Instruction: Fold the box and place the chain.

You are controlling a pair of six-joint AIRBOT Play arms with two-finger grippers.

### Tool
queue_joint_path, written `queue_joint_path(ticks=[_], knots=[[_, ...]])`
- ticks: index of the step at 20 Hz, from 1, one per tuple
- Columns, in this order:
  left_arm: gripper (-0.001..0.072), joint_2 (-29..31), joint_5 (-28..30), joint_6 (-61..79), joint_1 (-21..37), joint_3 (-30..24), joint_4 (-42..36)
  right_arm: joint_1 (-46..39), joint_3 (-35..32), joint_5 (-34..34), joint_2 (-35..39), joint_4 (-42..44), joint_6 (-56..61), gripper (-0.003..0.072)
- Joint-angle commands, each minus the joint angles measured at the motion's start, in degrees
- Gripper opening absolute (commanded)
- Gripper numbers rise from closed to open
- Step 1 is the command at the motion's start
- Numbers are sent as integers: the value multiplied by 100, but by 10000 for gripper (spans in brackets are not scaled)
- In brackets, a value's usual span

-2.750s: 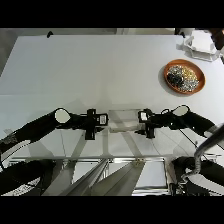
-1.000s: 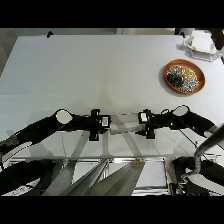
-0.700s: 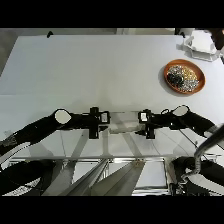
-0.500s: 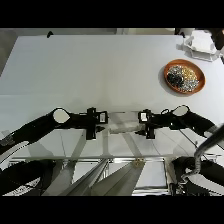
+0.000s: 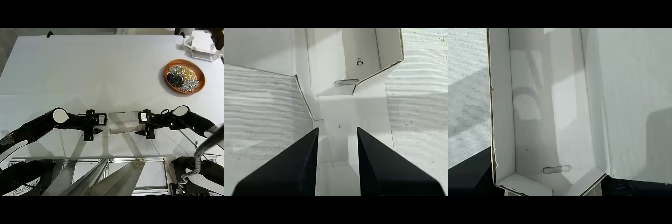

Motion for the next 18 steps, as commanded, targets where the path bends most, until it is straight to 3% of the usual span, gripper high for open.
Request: queue_joint_path(ticks=[1, 6, 15, 18], knots=[[274, -4, 138, -33, 7, 2, 0, 0, -2, 2, 4, 2, 0, 416], [274, -13, 372, -28, 7, 2, -258, 0, -2, 0, 4, 2, 0, 416], [271, -205, 262, -22, -280, 4, -409, 0, -2, 0, 4, 2, 0, 416], [202, -205, 258, 9, -282, 4, -660, 0, -2, 0, 2, 2, 0, 416]])
